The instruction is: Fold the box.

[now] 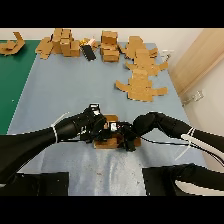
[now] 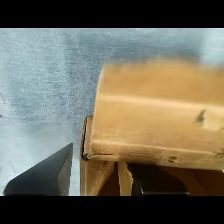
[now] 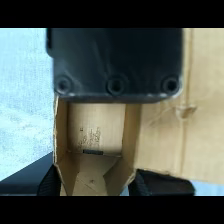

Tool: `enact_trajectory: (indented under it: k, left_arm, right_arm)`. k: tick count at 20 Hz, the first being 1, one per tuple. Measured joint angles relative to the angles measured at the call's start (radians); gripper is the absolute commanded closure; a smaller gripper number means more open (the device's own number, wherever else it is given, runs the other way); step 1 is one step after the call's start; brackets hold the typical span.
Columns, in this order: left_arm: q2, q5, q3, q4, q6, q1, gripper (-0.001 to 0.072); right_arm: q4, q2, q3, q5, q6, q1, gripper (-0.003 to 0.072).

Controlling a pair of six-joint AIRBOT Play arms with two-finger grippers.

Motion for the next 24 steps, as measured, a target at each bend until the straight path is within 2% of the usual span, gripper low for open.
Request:
enact_trajectory:
  k: [2,5,6,7,8,17,19,20,24]
  left_arm:
    - [-0.013,-0.010,0.007,0.006,0.006,-0.001,0.0290]
    - [-0.023,-0.008,0.012,0.015,0.029,-0.003,0.0427]
    - [-0.024,-0.008,0.013,0.020,0.035,-0.003,0.0428]
    - [-0.026,-0.006,0.013,0.023,0.042,-0.003,0.0522]
    - [-0.027,-0.003,0.013,0.024,0.047,-0.003,0.0700]
    - [-0.029,0.002,0.014,0.025,0.056,-0.016,0.0693]
    - [-0.027,0.014,0.016,0.016,0.057,-0.018,0.0144]
    - [-0.026,0.028,0.018,0.005,0.059,-0.019,0.0109]
    - [-0.014,0.008,0.018,0.014,0.056,-0.018,0.0109]
  right_arm:
    - [0.000,0.000,0.000,0.000,0.000,0.000,0.0275]
    - [0.000,0.000,0.000,0.000,0.000,0.000,0.0275]
    - [0.000,0.000,0.000,0.000,0.000,0.000,0.0275]
    - [0.000,0.000,0.000,0.001,0.000,-0.001,0.0275]
    - [0.000,0.000,0.000,0.001,0.000,-0.002,0.0275]
    - [-0.001,0.000,0.000,0.000,0.001,-0.002,0.0275]
    - [-0.002,0.000,0.000,0.000,-0.003,-0.002,0.0275]
    - [-0.001,0.000,0.000,0.001,-0.006,0.000,0.0275]
    - [0.000,0.000,0.000,0.001,-0.005,0.000,0.0275]
